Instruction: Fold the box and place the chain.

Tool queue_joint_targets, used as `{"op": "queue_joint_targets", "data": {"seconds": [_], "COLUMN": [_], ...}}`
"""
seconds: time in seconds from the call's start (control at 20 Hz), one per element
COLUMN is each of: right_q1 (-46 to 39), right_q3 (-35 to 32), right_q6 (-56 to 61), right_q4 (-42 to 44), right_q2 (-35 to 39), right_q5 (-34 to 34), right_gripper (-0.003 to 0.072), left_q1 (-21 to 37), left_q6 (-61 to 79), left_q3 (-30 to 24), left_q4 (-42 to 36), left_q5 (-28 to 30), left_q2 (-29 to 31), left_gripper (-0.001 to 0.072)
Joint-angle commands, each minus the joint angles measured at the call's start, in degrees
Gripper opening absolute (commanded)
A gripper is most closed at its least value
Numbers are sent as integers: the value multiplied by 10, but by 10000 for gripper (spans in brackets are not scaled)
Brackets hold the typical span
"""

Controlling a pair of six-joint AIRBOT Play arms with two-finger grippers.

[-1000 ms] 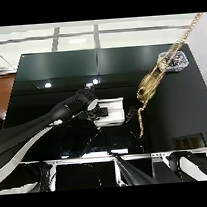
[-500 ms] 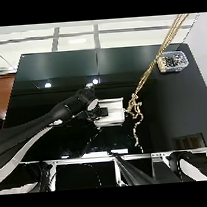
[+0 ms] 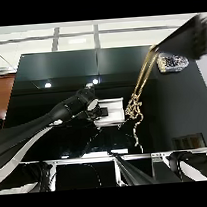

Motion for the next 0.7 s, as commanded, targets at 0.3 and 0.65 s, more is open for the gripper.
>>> {"op": "queue_joint_targets", "data": {"seconds": [0.3,0.65], "right_q1": [41,55], "right_q3": [-199,-405], "right_q6": [-88,-137], "right_q4": [-21,92], "right_q2": [0,-1], "right_q5": [-39,-166], "right_gripper": [16,15], "left_q1": [0,0], "left_q6": [0,0], "left_q3": [0,0], "left_q4": [0,0], "left_q5": [0,0], "left_q2": [0,0], "left_gripper": [32,32]}}
